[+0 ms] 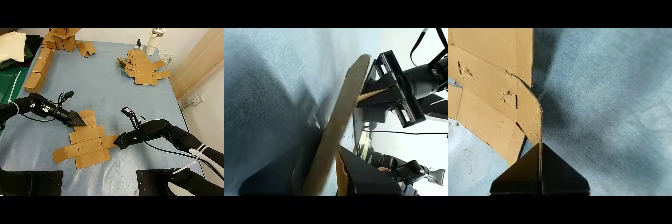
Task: Fold the box.
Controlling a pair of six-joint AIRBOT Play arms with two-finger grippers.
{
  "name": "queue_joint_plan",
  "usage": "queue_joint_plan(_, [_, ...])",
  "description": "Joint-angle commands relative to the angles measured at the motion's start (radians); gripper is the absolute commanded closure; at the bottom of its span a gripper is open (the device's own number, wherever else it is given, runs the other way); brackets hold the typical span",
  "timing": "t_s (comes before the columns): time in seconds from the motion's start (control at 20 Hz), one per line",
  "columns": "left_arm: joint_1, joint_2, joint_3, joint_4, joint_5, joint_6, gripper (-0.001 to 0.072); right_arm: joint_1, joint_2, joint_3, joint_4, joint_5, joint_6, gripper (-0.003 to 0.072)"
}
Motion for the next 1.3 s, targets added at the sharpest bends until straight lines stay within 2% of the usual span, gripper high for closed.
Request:
queue_joint_plan(0.0, [-0.003, -0.001, 0.001, 0.0, -0.008, 0.032, 0.0484, 0.0, 0.0, 0.0, -0.007, 0.007, 0.002, 0.0684])
queue_joint_plan(0.05, [-0.003, -0.001, 0.001, 0.003, -0.008, 0.035, 0.0557, 0.0, 0.0, 0.0, -0.007, 0.011, 0.002, 0.0684])
queue_joint_plan(0.1, [-0.003, -0.001, 0.001, 0.005, -0.008, 0.044, 0.0558, 0.0, 0.0, 0.0, -0.007, 0.011, 0.002, 0.0684])
queue_joint_plan(0.15, [-0.003, -0.001, 0.001, 0.004, -0.009, 0.057, 0.0643, 0.0, 0.0, 0.0, -0.008, 0.011, 0.002, 0.0684])
queue_joint_plan(0.3, [-0.003, -0.001, 0.002, 0.004, -0.006, 0.086, 0.0659, 0.0, 0.0, 0.0, -0.008, 0.014, 0.002, 0.0683])
queue_joint_plan(0.35, [-0.003, -0.001, 0.002, 0.004, -0.006, 0.096, 0.0672, 0.0, 0.0, 0.0, -0.008, 0.018, 0.002, 0.0662])
queue_joint_plan(0.45, [-0.005, -0.001, 0.002, 0.003, -0.008, 0.132, 0.0697, -0.001, 0.0, 0.001, -0.009, 0.047, 0.002, 0.0234])
queue_joint_plan(0.5, [-0.009, -0.001, 0.005, 0.003, -0.006, 0.146, 0.0697, -0.003, 0.001, 0.006, -0.019, 0.064, 0.002, 0.0201])
queue_joint_plan(0.6, [-0.021, 0.005, 0.016, -0.023, 0.0, 0.175, 0.0697, -0.035, 0.001, 0.041, -0.101, 0.085, 0.028, 0.0201])
queue_joint_plan(0.7, [-0.048, 0.033, 0.016, -0.121, 0.014, 0.271, 0.0697, -0.112, 0.001, 0.117, -0.301, 0.077, 0.184, 0.0201])
queue_joint_plan(0.8, [-0.097, 0.082, 0.016, -0.12, 0.103, 0.329, 0.0697, -0.206, 0.001, 0.214, -0.463, 0.012, 0.35, 0.0202])
queue_joint_plan(0.85, [-0.128, 0.108, 0.013, -0.099, 0.153, 0.351, 0.0697, -0.248, 0.001, 0.257, -0.486, -0.027, 0.379, 0.0208])
queue_joint_plan(0.9, [-0.165, 0.136, 0.003, -0.095, 0.208, 0.387, 0.0697, -0.282, 0.003, 0.296, -0.481, -0.075, 0.385, 0.0318])
queue_joint_plan(0.95, [-0.201, 0.163, -0.01, -0.1, 0.256, 0.423, 0.0697, -0.299, 0.006, 0.32, -0.464, -0.115, 0.394, 0.0503])
queue_joint_plan(1.0, [-0.238, 0.188, -0.021, -0.099, 0.296, 0.46, 0.0697, -0.3, 0.016, 0.33, -0.424, -0.149, 0.391, 0.0644])
queue_joint_plan(1.1, [-0.296, 0.221, -0.029, -0.084, 0.319, 0.503, 0.0697, -0.28, 0.041, 0.33, -0.322, -0.2, 0.356, 0.0683])
queue_joint_plan(1.25, [-0.35, 0.251, -0.033, -0.055, 0.339, 0.535, 0.0697, -0.18, 0.092, 0.327, -0.241, -0.229, 0.358, 0.0683])
